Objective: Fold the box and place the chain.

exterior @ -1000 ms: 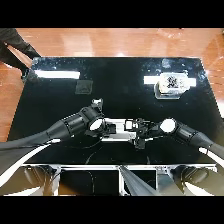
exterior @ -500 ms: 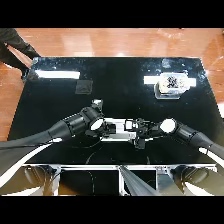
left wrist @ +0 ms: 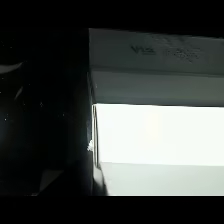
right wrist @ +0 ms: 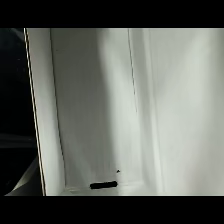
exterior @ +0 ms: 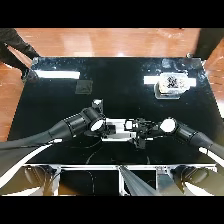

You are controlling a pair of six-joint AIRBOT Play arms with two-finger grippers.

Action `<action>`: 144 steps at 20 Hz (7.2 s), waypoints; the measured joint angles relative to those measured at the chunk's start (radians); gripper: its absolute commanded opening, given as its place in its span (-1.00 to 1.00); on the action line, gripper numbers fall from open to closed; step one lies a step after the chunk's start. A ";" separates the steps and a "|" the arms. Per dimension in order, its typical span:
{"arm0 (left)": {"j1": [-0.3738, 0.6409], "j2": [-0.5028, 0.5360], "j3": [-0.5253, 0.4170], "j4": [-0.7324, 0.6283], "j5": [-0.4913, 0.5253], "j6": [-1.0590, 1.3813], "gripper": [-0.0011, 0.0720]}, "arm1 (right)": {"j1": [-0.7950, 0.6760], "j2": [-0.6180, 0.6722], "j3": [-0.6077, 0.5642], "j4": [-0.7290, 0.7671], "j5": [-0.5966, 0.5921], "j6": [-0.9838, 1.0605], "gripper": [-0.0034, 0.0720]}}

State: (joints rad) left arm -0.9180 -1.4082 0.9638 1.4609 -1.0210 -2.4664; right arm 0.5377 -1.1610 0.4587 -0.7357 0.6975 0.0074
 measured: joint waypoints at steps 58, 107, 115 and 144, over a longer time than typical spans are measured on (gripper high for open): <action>0.087 0.015 0.040 0.143 -0.098 0.051 -0.90 | -0.001 0.159 0.044 -0.184 0.054 0.250 0.98; 0.134 -0.027 -0.007 0.079 -0.062 0.161 -0.90 | 0.099 -0.030 0.072 0.160 -0.182 -0.031 -0.07; 0.134 -0.027 -0.007 0.072 -0.062 0.160 -0.90 | 0.078 -0.006 0.072 0.098 -0.174 0.074 -0.85; 0.134 -0.027 -0.007 0.071 -0.060 0.164 -0.90 | -0.339 -0.080 0.037 0.203 0.233 1.286 0.55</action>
State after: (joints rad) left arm -0.7837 -1.4353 0.9569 1.5318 -1.0813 -2.3028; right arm 0.1989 -1.2411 0.4953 -0.5327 0.9310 1.2930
